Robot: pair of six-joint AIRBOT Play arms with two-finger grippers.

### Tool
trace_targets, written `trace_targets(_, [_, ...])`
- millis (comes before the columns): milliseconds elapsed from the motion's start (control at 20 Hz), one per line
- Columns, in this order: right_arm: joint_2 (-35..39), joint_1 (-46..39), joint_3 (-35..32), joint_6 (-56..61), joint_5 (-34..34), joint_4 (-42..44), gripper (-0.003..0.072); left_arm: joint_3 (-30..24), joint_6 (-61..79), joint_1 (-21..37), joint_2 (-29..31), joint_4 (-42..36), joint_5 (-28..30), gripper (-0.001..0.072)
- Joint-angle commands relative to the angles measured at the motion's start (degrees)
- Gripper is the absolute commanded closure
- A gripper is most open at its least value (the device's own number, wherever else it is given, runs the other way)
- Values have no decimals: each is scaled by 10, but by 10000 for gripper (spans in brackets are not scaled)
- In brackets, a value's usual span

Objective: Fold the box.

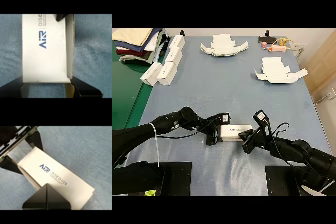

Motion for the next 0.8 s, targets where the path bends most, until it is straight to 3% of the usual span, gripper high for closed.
trace_targets(0, [-2, 0, -5, 3, -4, -3, 683, 0, -1, 0, 0, 0, -1, 187])
trace_targets(450, [-10, -1, -1, 3, -21, -3, 683, 0, -1, 0, 0, -1, -1, 187])
trace_targets(750, [30, -1, 49, 3, -21, -42, 682, 0, -1, 0, 0, 0, -1, 187])
